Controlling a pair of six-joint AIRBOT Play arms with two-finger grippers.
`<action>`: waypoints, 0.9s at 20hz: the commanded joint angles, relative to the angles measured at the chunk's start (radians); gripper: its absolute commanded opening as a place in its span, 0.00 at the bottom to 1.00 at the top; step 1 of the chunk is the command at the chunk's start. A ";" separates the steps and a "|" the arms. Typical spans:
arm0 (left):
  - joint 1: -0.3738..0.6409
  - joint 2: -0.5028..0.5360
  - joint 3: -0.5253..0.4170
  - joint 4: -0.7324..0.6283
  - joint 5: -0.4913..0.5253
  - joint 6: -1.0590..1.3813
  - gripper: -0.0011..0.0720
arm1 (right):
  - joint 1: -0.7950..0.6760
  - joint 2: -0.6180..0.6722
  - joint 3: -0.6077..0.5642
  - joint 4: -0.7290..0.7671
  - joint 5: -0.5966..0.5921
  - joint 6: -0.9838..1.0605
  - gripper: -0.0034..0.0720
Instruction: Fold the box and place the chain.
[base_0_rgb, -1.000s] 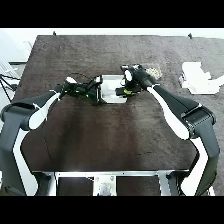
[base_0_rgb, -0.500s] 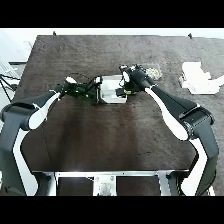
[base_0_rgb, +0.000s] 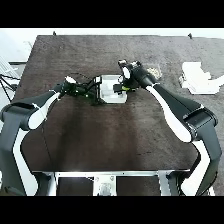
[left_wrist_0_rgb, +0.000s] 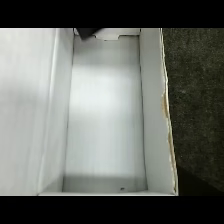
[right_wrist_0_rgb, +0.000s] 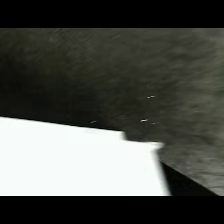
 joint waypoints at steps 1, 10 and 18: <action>0.000 0.000 0.000 0.000 0.002 0.000 0.49 | 0.002 0.044 0.002 0.001 0.001 -0.043 0.73; 0.000 0.000 0.000 0.000 0.002 0.000 0.49 | -0.175 0.181 0.002 -0.103 -0.118 -0.118 0.67; 0.000 0.000 0.000 0.000 0.002 0.000 0.49 | -0.354 0.028 0.008 0.229 -0.384 -0.306 0.62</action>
